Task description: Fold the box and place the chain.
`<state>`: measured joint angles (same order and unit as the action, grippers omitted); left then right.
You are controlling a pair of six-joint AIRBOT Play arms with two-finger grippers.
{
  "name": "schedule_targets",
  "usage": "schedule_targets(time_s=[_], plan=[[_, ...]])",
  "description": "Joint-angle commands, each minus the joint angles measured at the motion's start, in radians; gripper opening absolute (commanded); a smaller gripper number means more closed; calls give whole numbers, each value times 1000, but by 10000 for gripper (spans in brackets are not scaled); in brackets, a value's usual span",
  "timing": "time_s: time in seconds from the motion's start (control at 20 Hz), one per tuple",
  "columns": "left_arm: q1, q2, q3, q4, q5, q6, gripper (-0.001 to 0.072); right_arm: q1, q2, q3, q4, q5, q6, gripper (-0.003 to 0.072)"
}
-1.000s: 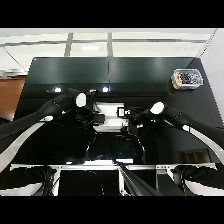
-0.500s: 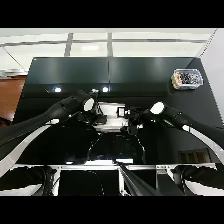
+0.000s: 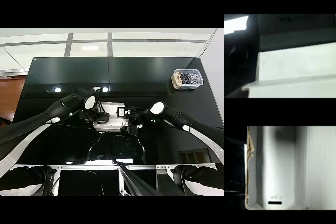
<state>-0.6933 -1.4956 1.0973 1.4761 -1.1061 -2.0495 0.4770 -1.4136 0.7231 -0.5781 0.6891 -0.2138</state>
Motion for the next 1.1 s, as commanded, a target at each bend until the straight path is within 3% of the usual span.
schedule_targets(time_s=[0.0,0.25,0.4,0.45,0.55,0.6,0.65,1.05], plan=[[3,-6,3,2,-2,0,360,1,0,0,0,1,0,335],[23,-12,3,2,-27,-2,338,1,0,0,1,1,0,335],[27,-12,3,0,-28,-1,141,1,0,0,1,1,0,335],[27,-12,3,0,-27,-1,27,1,0,0,1,2,0,335],[25,-12,3,-12,-20,0,21,1,0,0,1,3,0,336],[25,-12,3,-12,-20,-1,21,1,0,0,2,3,1,420],[25,-12,3,-11,-21,-1,21,1,0,0,2,0,9,698],[25,-10,3,-19,-21,-28,22,-55,144,0,-190,118,147,703]])
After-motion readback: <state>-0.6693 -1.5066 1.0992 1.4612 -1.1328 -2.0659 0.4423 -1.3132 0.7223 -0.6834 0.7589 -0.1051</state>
